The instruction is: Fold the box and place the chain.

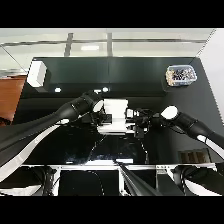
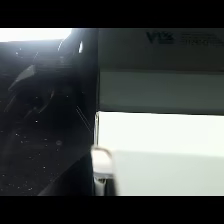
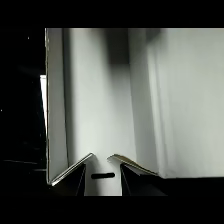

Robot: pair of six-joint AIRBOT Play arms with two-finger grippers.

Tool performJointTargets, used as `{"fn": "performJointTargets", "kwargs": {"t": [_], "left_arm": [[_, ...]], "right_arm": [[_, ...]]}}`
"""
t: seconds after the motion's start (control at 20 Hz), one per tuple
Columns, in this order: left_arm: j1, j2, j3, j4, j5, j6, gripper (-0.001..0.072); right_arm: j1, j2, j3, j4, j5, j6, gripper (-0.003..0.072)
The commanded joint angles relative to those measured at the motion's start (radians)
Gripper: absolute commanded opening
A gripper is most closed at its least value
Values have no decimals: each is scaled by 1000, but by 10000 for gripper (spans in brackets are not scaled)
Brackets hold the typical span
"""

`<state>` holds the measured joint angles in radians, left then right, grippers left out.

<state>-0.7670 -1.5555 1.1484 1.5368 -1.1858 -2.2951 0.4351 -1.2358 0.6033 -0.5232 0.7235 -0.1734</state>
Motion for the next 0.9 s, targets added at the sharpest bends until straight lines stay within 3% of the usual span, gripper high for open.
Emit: {"fn": "performJointTargets", "kwargs": {"t": [0.0, 0.25, 0.3, 0.35, 0.4, 0.45, 0.5, 0.55, 0.65, 0.75, 0.85], "left_arm": [[0, -1, 0, -4, 9, -1, 28], [0, -1, 0, -4, 7, -2, 28], [0, -1, 0, -4, 7, -2, 28], [0, -1, 0, -4, 8, -2, 28], [0, -1, 0, -4, 8, -2, 28], [0, -1, 0, -4, 8, -1, 28], [0, -1, 0, -4, 8, -2, 28], [0, -1, 0, -4, 8, -2, 28], [0, -1, 0, -4, 10, -2, 28], [0, -1, 0, -4, 16, -2, 28], [0, -1, 0, -4, 30, -2, 28]], "right_arm": [[56, -38, 1, 80, -72, 10, 242], [45, -39, 1, 55, -96, 60, 242], [45, -39, 1, 55, -100, 80, 362], [45, -38, 1, 55, -94, 86, 358], [45, -38, 1, 55, -79, 102, 271], [45, -38, 1, 55, -77, 117, 302], [45, -39, 1, 54, -77, 129, 478], [44, -38, 1, 54, -71, 131, 468], [44, -28, 1, 50, -9, 196, 27], [41, 12, 1, 10, 51, 364, 24], [-6, 103, 19, -167, 88, 687, 24]]}}
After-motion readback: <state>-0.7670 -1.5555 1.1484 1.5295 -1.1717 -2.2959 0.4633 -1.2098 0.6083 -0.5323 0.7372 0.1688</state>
